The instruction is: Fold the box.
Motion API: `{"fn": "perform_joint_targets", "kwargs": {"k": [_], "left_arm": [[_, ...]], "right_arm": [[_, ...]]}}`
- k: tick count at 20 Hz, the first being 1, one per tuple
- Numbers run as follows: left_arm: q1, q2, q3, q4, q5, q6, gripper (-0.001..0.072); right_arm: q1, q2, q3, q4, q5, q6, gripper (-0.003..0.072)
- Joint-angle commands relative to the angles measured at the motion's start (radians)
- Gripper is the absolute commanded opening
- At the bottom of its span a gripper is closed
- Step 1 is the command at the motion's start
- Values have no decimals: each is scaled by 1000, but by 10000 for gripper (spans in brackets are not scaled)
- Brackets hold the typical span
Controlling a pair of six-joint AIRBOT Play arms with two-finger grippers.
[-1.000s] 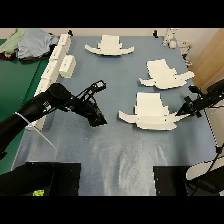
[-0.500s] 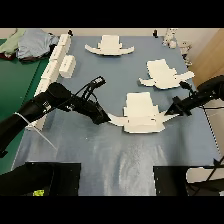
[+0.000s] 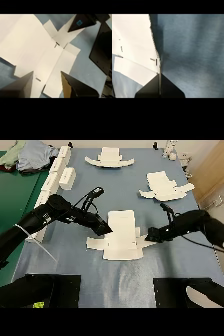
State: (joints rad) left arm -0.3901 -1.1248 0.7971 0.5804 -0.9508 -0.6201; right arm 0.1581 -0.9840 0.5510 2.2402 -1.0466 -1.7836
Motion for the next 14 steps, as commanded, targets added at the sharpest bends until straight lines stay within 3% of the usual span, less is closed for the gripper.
{"fn": "perform_joint_targets", "kwargs": {"k": [1,8,14], "left_arm": [[13,0,1,76,19,-86,548],[203,-78,1,95,-23,-180,547],[209,-244,17,-57,-66,-40,547]], "right_arm": [[126,119,-116,-14,156,103,3],[193,121,-122,-31,167,104,2],[193,121,-122,-30,167,101,3]]}}
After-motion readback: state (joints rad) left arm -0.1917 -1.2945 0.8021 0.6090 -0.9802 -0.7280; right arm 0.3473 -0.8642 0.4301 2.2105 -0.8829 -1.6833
